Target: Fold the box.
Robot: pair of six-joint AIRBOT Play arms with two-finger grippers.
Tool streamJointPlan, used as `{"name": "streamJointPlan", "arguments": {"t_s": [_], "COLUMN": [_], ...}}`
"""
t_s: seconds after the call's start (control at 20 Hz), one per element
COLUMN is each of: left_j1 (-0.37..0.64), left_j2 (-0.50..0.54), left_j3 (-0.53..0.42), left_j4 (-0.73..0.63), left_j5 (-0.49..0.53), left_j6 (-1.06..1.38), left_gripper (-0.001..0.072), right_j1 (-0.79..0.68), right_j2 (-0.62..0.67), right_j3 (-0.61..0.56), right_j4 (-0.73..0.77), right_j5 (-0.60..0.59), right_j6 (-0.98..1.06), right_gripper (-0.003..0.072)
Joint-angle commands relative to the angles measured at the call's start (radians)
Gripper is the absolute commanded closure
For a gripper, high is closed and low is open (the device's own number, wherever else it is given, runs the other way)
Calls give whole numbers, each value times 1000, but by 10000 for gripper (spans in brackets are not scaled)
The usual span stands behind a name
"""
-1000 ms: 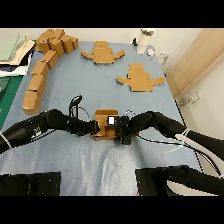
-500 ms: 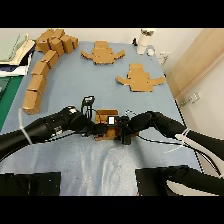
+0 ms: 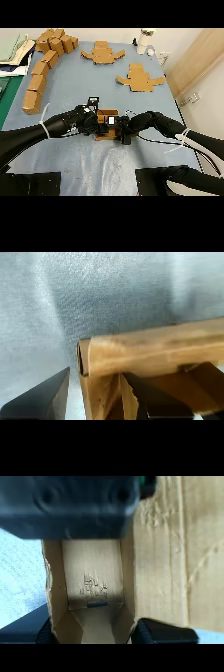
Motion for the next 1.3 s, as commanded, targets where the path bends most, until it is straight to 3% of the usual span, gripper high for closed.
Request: {"name": "streamJointPlan", "arguments": {"t_s": [0.0,0.15,0.25,0.45,1.05,1.1,1.15,1.25], "left_j1": [-1,-1,-2,-34,-57,-57,-57,-58], "left_j2": [-38,-58,-71,-84,-96,-96,-96,-96], "left_j3": [22,38,60,122,133,133,133,133], "left_j4": [16,44,71,158,168,167,167,167], "left_j5": [-8,-21,-72,-160,-183,-183,-181,-172], "left_j6": [-26,-86,-104,-106,-130,-128,-121,-121], "left_gripper": [237,239,346,346,368,560,694,694], "right_j1": [0,0,0,0,0,0,0,0], "right_j2": [0,0,0,0,0,0,0,0], "right_j3": [0,0,0,0,0,0,0,0], "right_j4": [0,0,0,0,0,0,0,0], "right_j5": [0,0,0,0,0,0,0,0], "right_j6": [0,0,0,0,0,0,0,0], "right_gripper": [130,130,129,129,129,130,129,130]}}
